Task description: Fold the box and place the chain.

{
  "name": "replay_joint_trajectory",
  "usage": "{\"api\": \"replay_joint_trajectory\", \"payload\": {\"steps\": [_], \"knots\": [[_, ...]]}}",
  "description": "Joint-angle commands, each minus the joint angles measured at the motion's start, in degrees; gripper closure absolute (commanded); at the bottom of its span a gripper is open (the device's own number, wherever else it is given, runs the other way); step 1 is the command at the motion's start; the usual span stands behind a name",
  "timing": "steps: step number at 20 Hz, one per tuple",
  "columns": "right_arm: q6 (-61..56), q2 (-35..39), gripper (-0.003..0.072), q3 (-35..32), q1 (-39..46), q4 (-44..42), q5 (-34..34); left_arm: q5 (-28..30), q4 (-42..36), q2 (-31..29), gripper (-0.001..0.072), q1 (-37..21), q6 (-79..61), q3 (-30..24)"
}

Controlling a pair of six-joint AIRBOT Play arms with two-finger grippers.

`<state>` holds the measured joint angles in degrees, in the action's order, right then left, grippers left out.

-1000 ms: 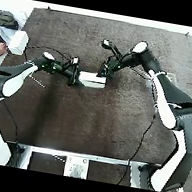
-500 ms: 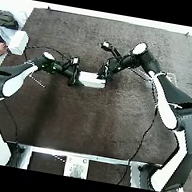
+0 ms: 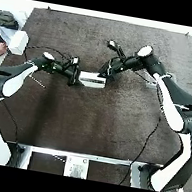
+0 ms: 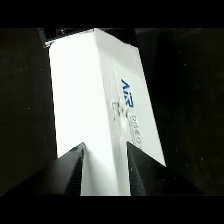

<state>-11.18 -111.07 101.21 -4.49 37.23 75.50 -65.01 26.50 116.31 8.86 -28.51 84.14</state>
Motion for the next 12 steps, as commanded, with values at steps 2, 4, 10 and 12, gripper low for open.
{"api": "replay_joint_trajectory", "payload": {"steps": [2,4,10,12], "knots": [[3.1,0.2,0.0368,-2.7,-0.7,-1.2,-2.3,0.0,0.0,0.0,0.0355,0.0,0.0,0.0],[3.8,0.2,0.0368,-3.6,-0.7,-1.1,-2.3,0.0,0.0,0.0,0.0355,0.0,0.0,0.0],[8.6,0.2,0.0368,-4.3,-1.1,-1.0,-5.5,0.0,0.0,0.0,0.0356,0.0,0.0,0.0],[9.1,0.2,0.0368,-4.3,-1.3,0.3,-8.6,0.0,0.0,0.0,0.0355,0.0,0.0,0.0]]}}
